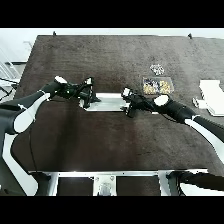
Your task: Fold the box and place the chain.
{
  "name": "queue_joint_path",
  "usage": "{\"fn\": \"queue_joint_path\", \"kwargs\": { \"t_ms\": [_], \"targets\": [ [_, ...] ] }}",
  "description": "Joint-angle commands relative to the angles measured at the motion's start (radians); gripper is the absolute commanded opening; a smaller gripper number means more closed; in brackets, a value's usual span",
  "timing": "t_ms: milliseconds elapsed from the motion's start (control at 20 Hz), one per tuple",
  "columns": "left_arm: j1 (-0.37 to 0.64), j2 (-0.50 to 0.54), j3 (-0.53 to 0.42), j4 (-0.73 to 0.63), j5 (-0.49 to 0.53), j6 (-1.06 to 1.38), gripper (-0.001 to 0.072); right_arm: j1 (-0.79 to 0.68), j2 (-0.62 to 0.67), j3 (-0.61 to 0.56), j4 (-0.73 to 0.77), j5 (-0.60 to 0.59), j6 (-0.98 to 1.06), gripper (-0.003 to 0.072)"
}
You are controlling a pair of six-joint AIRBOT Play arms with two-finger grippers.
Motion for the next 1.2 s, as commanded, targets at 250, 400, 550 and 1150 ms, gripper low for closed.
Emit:
{"fn": "queue_joint_path", "kwargs": {
  "t_ms": [250,400,550,1150],
  "targets": [
    [0.001,-0.001,0.000,0.000,0.000,0.001,0.0021,-0.071,-0.031,0.057,0.004,0.117,-0.017,0.0577],
    [0.001,-0.001,0.000,0.000,0.000,0.001,0.0021,-0.090,-0.099,0.121,0.012,0.256,-0.016,0.0580],
    [0.001,-0.001,0.000,0.000,0.000,0.001,0.0021,-0.091,-0.141,0.154,0.011,0.282,-0.029,0.0627],
    [0.001,-0.001,0.000,0.000,-0.001,0.001,0.0020,-0.141,-0.251,0.264,0.032,0.430,-0.098,0.0629]
  ]
}}
